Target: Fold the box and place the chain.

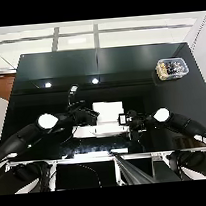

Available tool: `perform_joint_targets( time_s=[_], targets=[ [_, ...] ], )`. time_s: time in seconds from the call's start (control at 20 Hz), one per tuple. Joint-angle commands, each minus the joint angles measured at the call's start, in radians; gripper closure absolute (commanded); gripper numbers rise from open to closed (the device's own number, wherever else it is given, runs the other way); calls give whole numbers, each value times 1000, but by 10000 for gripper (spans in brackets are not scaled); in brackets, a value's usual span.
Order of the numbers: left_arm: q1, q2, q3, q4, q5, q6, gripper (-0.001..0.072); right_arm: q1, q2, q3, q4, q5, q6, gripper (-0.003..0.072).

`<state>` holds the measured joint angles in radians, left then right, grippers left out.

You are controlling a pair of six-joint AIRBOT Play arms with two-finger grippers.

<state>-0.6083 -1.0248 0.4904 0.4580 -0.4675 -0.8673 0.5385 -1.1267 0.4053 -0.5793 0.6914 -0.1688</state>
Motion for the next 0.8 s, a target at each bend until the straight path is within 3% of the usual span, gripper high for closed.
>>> perform_joint_targets(
  time_s=[0.0,0.2,0.25,0.35,0.4,0.75],
  targets=[
    [134,100,1,179,-217,0,677,0,0,-1,2,0,0,201],
    [353,146,1,307,-487,5,670,0,0,-1,2,0,0,200],
    [387,145,1,352,-545,21,553,0,0,-1,2,0,1,200],
    [418,145,1,455,-622,78,37,0,0,-1,2,0,1,200],
    [418,145,1,500,-638,96,4,0,0,0,2,0,1,200],
    [367,145,0,525,-632,474,15,0,0,-1,2,0,0,200]
  ],
)
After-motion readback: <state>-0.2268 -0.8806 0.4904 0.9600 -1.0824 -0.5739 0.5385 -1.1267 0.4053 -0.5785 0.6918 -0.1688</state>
